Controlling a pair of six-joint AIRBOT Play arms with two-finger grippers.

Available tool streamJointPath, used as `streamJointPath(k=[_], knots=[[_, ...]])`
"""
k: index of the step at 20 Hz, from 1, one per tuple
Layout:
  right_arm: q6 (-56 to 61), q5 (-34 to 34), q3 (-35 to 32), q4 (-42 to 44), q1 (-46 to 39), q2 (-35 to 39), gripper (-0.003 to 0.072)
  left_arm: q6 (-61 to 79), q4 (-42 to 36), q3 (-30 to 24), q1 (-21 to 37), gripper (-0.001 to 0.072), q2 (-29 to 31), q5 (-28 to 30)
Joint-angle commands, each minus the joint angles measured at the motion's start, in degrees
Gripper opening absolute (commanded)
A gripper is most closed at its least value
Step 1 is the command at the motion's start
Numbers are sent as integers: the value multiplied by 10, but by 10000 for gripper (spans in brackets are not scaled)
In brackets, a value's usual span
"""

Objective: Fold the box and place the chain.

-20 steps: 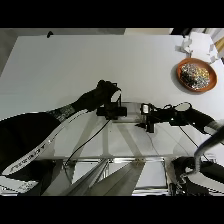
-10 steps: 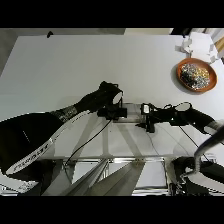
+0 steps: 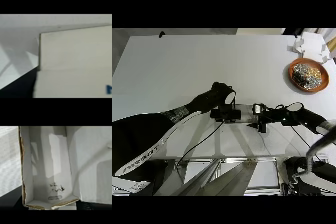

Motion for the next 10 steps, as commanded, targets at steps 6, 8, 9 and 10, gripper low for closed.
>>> streamJointPath(k=[6, 8, 9, 10], knots=[[1, 1, 0, 0, 0, 0, 411, 115, 12, 0, 22, 413, 90, -21], [1, 1, 0, 0, 0, 0, 411, 213, 12, 0, 29, 415, 125, -50], [1, 1, 0, 0, 0, 0, 411, 286, 14, 0, 35, 441, 141, -76], [1, 1, 0, 0, 0, 0, 411, 359, 13, -1, 43, 518, 153, -101]])
